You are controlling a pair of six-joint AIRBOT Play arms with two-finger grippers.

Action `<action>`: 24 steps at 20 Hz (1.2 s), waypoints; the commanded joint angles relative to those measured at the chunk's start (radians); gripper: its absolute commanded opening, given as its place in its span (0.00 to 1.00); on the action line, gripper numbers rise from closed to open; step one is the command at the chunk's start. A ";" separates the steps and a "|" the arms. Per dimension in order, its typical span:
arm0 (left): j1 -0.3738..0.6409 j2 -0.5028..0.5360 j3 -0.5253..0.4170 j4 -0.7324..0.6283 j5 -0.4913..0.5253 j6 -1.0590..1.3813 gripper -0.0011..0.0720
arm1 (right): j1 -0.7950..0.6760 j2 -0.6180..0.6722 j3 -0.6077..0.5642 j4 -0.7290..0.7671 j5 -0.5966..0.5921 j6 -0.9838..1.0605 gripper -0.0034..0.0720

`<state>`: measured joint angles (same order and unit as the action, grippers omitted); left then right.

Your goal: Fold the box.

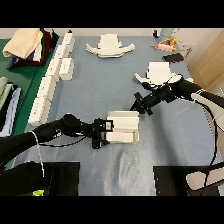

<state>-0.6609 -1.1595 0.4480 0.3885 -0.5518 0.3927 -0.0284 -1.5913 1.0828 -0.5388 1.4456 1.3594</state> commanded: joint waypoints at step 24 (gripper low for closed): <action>0.000 0.000 0.000 0.000 0.000 0.000 0.73 | 0.585 0.752 -0.559 -0.338 -0.871 -0.587 0.05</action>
<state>-0.6609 -1.1595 0.4480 0.3885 -0.5518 0.3927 0.4911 -0.9081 0.5713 -0.8032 0.7193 0.7948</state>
